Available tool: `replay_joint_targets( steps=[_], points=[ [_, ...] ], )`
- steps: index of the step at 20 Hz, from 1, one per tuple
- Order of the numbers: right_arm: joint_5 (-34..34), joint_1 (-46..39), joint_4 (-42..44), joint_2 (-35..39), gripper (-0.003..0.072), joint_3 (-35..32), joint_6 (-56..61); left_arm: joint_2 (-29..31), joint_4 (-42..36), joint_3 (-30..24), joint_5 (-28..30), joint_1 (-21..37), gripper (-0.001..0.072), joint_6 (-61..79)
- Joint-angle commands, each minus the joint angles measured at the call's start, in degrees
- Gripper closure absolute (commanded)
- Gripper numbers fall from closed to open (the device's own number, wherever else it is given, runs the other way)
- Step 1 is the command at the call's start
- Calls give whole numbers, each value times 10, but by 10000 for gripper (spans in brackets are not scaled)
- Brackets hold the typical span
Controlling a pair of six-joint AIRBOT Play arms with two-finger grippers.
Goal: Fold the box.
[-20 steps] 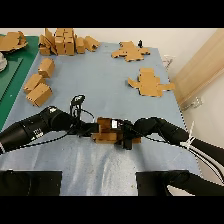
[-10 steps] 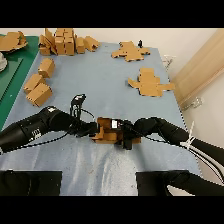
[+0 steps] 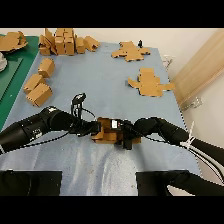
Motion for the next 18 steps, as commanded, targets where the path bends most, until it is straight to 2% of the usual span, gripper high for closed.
replay_joint_targets(
  steps=[1, 9, 12, 14, 18],
  points=[
    [0, 0, 0, 0, 146, 0, 0, -1, -2, 0, 3, 0, 347, 5],
    [0, 0, 0, 0, 146, 0, 0, -1, 27, 3, -56, -1, 326, -25],
    [0, 0, 0, 0, 146, 0, 0, -4, 79, 22, -59, -17, 326, -72],
    [0, 0, 0, 0, 146, 0, 0, -26, 127, 47, -84, -38, 326, -108],
    [0, 0, 0, 0, 146, 0, 0, -85, 134, 89, -117, -69, 326, -114]
  ],
)
